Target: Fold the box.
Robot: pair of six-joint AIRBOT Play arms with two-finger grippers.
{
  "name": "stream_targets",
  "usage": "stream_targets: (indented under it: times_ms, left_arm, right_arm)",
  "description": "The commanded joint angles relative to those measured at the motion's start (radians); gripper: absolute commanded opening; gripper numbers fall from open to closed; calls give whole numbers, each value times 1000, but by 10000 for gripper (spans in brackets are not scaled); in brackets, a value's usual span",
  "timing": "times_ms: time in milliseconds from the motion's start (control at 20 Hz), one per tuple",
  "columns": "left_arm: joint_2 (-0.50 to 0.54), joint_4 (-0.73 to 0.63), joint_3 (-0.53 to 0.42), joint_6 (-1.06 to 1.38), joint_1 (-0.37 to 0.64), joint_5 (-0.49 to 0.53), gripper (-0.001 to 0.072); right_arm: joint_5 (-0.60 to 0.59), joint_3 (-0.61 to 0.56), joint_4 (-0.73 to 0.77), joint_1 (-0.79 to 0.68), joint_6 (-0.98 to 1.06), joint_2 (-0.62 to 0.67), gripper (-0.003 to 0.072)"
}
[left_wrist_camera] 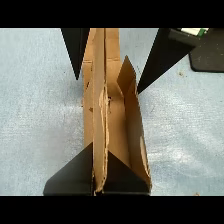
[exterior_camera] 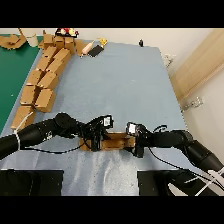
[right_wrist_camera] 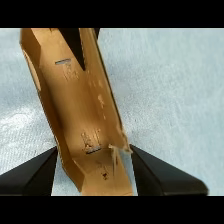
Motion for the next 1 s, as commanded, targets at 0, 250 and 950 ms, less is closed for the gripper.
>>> stream_targets:
  times_ms: [0,250,950]
  left_arm:
    - [1,0,1,0,1,0,11]
    - [1,0,1,0,1,0,11]
    - [1,0,1,0,1,0,12]
  right_arm:
    - [-29,1,37,-20,-52,13,716]
    - [55,1,43,-21,-189,-60,716]
    - [9,2,58,-14,-184,-143,714]
